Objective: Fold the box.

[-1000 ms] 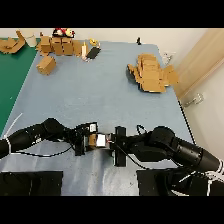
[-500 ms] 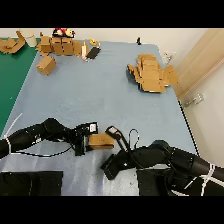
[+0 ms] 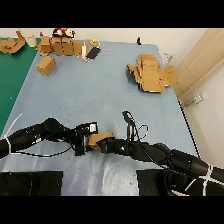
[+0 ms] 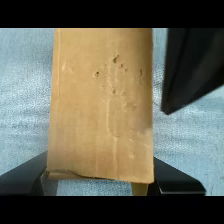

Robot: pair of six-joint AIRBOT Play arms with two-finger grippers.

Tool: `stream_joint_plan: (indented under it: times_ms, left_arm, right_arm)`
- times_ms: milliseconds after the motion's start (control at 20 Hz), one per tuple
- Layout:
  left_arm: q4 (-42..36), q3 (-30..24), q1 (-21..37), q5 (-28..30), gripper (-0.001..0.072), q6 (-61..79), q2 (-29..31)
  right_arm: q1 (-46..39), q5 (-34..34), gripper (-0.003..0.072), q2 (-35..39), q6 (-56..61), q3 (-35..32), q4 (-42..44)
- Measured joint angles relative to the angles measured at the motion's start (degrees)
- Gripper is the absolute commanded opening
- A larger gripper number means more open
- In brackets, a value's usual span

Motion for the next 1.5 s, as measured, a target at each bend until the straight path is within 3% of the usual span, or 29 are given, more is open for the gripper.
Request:
stream_joint_plan:
  times_ms: [1500]
  left_arm:
    - [0.0,0.0,0.0,0.0,0.0528,0.04,0.0]
  right_arm:
    - [-0.04,0.94,0.0002,-6.21,0.98,-1.01,-2.14]
